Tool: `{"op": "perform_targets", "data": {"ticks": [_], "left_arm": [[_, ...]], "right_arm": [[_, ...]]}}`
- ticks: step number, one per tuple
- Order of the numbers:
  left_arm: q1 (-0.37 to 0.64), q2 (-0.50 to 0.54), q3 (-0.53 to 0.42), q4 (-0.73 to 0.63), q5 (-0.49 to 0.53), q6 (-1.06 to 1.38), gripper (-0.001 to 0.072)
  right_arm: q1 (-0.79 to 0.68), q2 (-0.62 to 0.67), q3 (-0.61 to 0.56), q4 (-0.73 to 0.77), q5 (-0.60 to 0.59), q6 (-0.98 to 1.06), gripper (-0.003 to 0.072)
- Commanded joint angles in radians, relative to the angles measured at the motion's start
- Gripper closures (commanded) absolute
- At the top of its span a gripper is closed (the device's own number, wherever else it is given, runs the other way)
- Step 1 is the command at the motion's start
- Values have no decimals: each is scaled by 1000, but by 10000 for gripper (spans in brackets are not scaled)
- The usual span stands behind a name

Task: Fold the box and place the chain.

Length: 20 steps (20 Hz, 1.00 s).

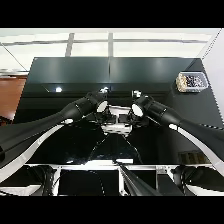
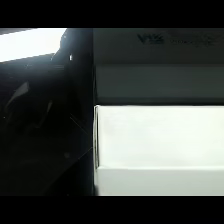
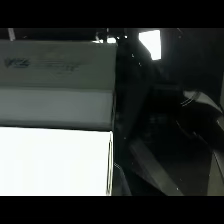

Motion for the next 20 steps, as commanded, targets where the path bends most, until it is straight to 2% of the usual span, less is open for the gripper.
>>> {"op": "perform_targets", "data": {"ticks": [1,4,7,9,11,13,14,15,17,20], "left_arm": [[1,0,0,0,1,1,676],[1,0,0,0,1,1,676],[1,0,0,0,1,1,676],[1,0,0,0,1,1,676],[1,0,0,0,1,1,676],[1,0,0,0,1,1,676],[1,0,0,0,1,1,676],[1,0,0,0,1,1,676],[1,0,0,0,1,1,676],[1,0,0,0,1,1,677]], "right_arm": [[-1,38,1,-43,0,-28,415],[-1,126,1,-50,21,-145,416],[-8,298,1,-86,57,-238,415],[-35,428,1,-217,101,-246,415],[-101,524,-5,-445,151,-244,415],[-244,547,-19,-602,154,-247,414],[-340,546,-37,-609,99,-264,372],[-452,541,-67,-588,7,-281,14],[-667,489,-112,-462,-158,-302,-14],[-916,318,-80,-115,-383,-365,-14]]}}
